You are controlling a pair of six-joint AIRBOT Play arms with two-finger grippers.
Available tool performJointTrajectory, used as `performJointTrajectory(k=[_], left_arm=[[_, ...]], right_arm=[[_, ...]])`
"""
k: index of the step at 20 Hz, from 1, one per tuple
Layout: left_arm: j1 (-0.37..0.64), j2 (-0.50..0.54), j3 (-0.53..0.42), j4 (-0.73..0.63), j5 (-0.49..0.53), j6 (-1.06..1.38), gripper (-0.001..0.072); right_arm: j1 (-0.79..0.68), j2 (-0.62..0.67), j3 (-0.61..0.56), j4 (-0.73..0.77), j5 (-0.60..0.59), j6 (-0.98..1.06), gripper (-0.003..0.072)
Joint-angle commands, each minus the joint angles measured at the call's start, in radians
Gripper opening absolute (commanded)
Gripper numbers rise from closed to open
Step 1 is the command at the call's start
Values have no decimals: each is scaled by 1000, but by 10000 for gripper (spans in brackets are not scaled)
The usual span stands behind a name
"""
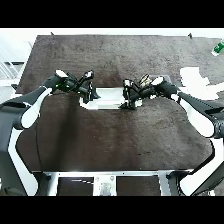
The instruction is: Fold the box and place the chain.
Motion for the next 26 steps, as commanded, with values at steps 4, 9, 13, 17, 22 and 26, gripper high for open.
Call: performJointTrajectory(k=[4,9,13,17,22,26], left_arm=[[1,0,1,0,1,0,20],[1,0,1,0,2,0,20],[1,0,1,0,2,0,20],[1,0,1,0,1,0,20],[1,0,1,0,1,0,20],[1,0,1,0,2,0,20]], right_arm=[[-1,-51,48,27,67,-16,674],[-1,-80,60,27,81,-14,674],[-5,-83,60,27,81,-14,674],[-31,-83,60,35,80,-4,674],[-29,-83,60,38,80,-6,674],[1,-83,60,32,61,-18,673]])
